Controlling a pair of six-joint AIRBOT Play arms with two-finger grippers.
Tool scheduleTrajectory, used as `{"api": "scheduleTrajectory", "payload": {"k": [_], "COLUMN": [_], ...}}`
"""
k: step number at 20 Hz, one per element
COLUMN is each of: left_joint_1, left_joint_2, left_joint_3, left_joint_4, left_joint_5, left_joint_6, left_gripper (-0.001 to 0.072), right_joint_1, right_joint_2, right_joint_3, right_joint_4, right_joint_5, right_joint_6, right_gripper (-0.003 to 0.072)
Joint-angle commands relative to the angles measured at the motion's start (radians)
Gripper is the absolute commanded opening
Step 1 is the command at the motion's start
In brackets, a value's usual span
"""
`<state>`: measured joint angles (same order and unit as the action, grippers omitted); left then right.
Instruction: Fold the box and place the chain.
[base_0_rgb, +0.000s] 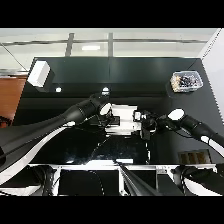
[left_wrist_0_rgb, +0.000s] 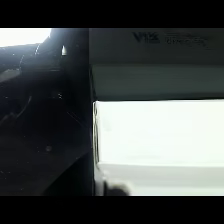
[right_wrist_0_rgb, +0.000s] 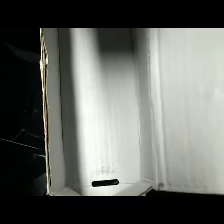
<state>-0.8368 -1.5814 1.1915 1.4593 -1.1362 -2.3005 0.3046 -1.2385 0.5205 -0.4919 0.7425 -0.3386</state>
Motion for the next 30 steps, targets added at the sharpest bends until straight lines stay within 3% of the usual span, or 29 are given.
{"api": "scheduleTrajectory", "payload": {"k": [1,10,11,12,18,26,27,28,29,30], "left_joint_1": [0.0,0.0,0.0,0.0,0.005,0.013,0.013,0.013,0.013,0.013], "left_joint_2": [0.0,0.0,0.0,0.0,0.0,0.0,0.0,0.0,0.0,0.0], "left_joint_3": [0.001,0.001,0.001,0.001,0.001,0.001,0.001,0.001,0.001,0.001], "left_joint_4": [-0.004,0.002,0.002,0.003,0.002,0.002,-0.001,-0.004,-0.006,-0.006], "left_joint_5": [-0.01,-0.017,-0.017,-0.017,-0.016,-0.018,-0.016,-0.017,-0.017,-0.017], "left_joint_6": [0.0,0.0,0.0,0.0,0.0,0.0,0.0,0.0,0.0,0.0], "left_gripper": [0.0021,0.0021,0.0021,0.0021,0.0022,0.0023,0.0023,0.0023,0.0023,0.0023], "right_joint_1": [0.001,0.001,0.001,0.001,0.0,0.001,0.001,0.001,0.001,0.001], "right_joint_2": [0.0,0.0,0.0,0.003,0.127,0.155,0.155,0.155,0.155,0.155], "right_joint_3": [0.001,0.001,0.001,0.001,0.003,0.003,0.003,0.003,0.003,0.003], "right_joint_4": [0.023,0.024,0.022,0.007,-0.262,-0.263,-0.254,-0.237,-0.229,-0.216], "right_joint_5": [-0.006,-0.006,-0.005,-0.003,0.082,0.04,0.024,0.011,0.012,0.017], "right_joint_6": [0.005,0.005,0.006,0.019,0.112,0.006,0.003,0.001,-0.003,-0.006], "right_gripper": [0.0417,0.042,0.0608,0.0702,0.0694,0.0693,0.0674,0.0557,0.0557,0.0443]}}
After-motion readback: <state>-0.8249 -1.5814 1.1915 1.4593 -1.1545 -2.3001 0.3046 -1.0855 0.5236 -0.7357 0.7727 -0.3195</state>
